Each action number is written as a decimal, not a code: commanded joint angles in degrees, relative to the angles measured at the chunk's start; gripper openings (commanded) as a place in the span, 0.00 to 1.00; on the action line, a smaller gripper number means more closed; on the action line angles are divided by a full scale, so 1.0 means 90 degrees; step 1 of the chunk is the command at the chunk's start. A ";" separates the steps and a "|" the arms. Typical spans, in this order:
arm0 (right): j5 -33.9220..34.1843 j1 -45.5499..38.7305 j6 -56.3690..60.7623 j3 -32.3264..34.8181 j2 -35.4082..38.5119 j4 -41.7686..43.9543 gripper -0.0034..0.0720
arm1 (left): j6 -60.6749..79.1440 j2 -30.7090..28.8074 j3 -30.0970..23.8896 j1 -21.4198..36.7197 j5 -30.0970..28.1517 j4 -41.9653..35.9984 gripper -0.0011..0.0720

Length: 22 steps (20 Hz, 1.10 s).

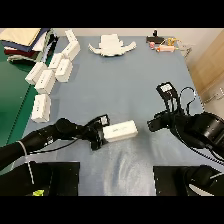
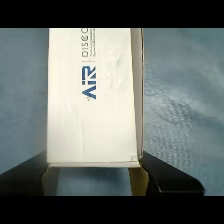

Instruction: Fold the box.

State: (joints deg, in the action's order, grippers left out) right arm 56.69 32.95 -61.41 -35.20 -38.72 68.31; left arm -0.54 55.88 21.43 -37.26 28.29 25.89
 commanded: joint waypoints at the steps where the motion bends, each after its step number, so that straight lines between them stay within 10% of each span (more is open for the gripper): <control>1: 0.0090 -0.0146 0.0284 -0.0049 -0.0384 -0.0151 0.05 | -0.1814 -0.0733 0.0005 0.0991 -0.0321 0.1090 0.48; 5: 0.0012 -0.0143 0.0284 -0.0049 -0.0879 -0.0049 0.05 | -0.4184 -0.1219 0.0007 0.2926 -0.0413 0.2946 0.48; 10: -0.0457 -0.0141 0.0284 -0.0049 -0.1134 0.0151 0.05 | -0.4376 -0.0780 0.0168 0.4711 -0.0585 0.3033 0.48; 22: -0.0818 -0.0129 0.0282 -0.0049 -0.1139 0.0170 0.05 | -0.4670 0.2900 0.3293 0.4981 -0.0741 0.2958 0.48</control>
State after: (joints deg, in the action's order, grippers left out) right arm 49.69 31.75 -58.87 -35.59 -48.93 69.82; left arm -41.04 75.07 44.18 7.35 21.61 52.56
